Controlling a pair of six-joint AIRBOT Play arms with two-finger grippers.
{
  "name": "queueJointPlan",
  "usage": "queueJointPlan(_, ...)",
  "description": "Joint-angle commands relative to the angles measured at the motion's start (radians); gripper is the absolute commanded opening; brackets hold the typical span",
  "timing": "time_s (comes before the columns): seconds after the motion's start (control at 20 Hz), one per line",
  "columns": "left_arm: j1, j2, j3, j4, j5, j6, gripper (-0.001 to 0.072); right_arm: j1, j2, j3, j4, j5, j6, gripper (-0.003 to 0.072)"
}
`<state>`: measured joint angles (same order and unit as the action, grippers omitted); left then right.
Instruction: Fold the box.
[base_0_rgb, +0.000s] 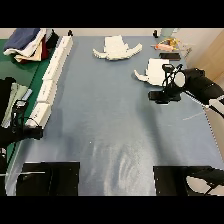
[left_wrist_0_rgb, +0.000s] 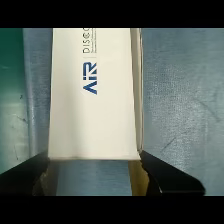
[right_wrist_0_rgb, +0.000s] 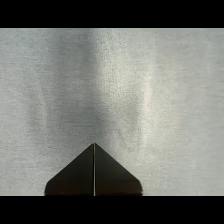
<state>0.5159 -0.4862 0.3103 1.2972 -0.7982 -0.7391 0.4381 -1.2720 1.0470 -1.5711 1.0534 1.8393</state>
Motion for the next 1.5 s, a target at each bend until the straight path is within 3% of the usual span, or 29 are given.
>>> queueJointPlan(0.0,0.052,-0.091,-0.002,-0.038,0.142,0.046,0.052,0.0,0.0,0.001,0.0,-0.002,0.0,0.0001)
queueJointPlan(0.15,0.053,-0.16,-0.002,-0.208,0.198,0.209,0.052,0.0,0.0,0.001,0.001,-0.014,0.0,0.0001)
queueJointPlan(0.55,0.053,-0.315,0.002,-0.432,0.301,0.414,0.052,0.0,0.0,0.0,0.002,-0.019,0.001,0.0001)
queueJointPlan(1.35,0.051,-0.339,0.001,-0.437,0.301,0.484,0.0523,0.0,0.0,0.001,0.035,-0.019,0.0,0.0001)
queueJointPlan(1.4,0.051,-0.339,0.001,-0.437,0.301,0.479,0.0577,0.0,0.0,0.001,0.035,-0.018,0.0,0.0001)
queueJointPlan(1.45,0.051,-0.339,0.001,-0.437,0.303,0.45,0.0696,0.0,0.0,0.001,0.039,-0.018,0.0,0.0001)
